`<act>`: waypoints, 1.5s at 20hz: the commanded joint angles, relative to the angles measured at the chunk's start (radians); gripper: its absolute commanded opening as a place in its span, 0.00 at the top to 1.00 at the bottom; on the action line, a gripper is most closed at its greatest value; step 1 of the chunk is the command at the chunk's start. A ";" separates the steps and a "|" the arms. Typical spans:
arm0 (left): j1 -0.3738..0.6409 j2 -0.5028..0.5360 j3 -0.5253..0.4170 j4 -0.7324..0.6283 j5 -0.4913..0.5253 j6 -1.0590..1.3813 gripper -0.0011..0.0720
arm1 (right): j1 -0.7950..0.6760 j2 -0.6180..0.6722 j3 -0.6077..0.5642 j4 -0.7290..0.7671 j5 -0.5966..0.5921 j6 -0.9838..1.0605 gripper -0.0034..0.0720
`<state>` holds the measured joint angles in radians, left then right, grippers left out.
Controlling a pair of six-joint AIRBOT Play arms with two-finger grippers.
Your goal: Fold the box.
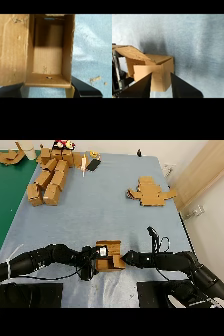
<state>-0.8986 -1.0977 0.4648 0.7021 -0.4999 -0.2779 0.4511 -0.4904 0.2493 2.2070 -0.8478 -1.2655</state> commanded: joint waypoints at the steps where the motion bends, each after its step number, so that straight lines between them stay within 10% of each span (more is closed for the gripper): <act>1: 0.001 0.000 0.000 0.000 0.000 0.000 0.28 | 0.013 -0.009 0.001 0.004 -0.010 -0.011 0.46; 15: 0.001 0.000 0.000 0.000 0.000 0.000 0.28 | 0.351 -0.386 0.323 -0.510 -0.185 0.378 0.48; 30: 0.001 0.000 0.000 0.000 0.000 0.000 0.28 | 0.523 -0.685 0.527 -0.557 -0.298 0.623 0.48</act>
<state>-0.8986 -1.0977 0.4648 0.7025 -0.4999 -0.2779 0.9592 -1.1370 0.7612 1.6485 -1.1309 -0.6888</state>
